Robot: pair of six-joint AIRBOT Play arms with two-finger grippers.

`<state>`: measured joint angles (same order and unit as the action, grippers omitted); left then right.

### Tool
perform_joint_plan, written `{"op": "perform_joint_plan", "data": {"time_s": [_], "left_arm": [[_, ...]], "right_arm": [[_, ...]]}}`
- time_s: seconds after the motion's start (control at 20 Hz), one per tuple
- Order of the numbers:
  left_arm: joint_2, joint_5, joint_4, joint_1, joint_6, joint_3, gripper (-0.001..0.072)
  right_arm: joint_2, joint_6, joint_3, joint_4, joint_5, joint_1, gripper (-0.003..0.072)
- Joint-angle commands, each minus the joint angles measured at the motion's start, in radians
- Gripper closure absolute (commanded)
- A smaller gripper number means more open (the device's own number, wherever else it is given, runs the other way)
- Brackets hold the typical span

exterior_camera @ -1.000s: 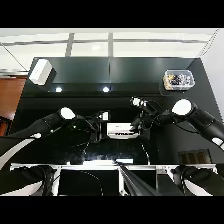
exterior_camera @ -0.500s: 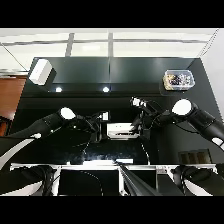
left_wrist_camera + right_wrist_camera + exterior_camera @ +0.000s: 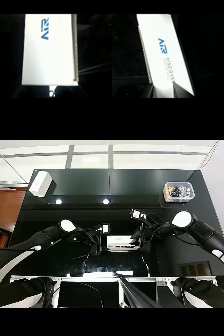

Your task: Fold the box and place the chain.

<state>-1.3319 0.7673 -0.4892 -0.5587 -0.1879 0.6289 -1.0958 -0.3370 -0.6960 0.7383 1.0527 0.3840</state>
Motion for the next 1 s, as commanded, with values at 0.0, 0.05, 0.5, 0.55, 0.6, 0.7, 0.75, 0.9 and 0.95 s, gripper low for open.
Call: {"op": "perform_joint_plan", "data": {"time_s": [0.0, 0.05, 0.5, 0.55, 0.6, 0.7, 0.75, 0.9, 0.95], "left_arm": [[0.0, -0.002, 0.0, 0.0, 0.001, 0.001, 0.0436], [0.0, -0.002, 0.0, 0.0, 0.001, 0.001, 0.0436], [0.0, -0.002, 0.0, 0.0, 0.001, 0.001, 0.0436], [0.0, -0.002, 0.0, 0.0, 0.001, 0.001, 0.0436], [0.0, -0.002, 0.0, 0.0, 0.001, 0.001, 0.0436], [0.0, -0.002, 0.0, 0.0, 0.001, 0.001, 0.0436], [0.0, -0.002, 0.0, 0.0, 0.001, 0.001, 0.0437], [0.0, -0.002, 0.0, 0.0, 0.001, 0.001, 0.0436], [0.0, -0.002, 0.0, 0.0, 0.001, 0.001, 0.0436]], "right_arm": [[0.0, -0.003, 0.0, -0.001, 0.001, 0.001, 0.0409], [0.0, -0.004, 0.0, -0.001, 0.001, 0.001, 0.0408], [0.0, -0.019, 0.0, -0.001, 0.001, 0.001, 0.0328], [0.0, -0.018, 0.0, -0.001, 0.001, 0.001, 0.0328], [0.0, -0.019, 0.0, -0.001, 0.001, 0.001, 0.0328], [0.0, -0.019, 0.0, -0.001, 0.0, 0.001, 0.0328], [0.0, -0.019, 0.0, 0.0, 0.0, 0.001, 0.0328], [0.0, -0.024, 0.0, 0.029, 0.001, 0.001, 0.0328], [0.0, -0.034, 0.0, 0.048, 0.002, 0.001, 0.0328]]}}
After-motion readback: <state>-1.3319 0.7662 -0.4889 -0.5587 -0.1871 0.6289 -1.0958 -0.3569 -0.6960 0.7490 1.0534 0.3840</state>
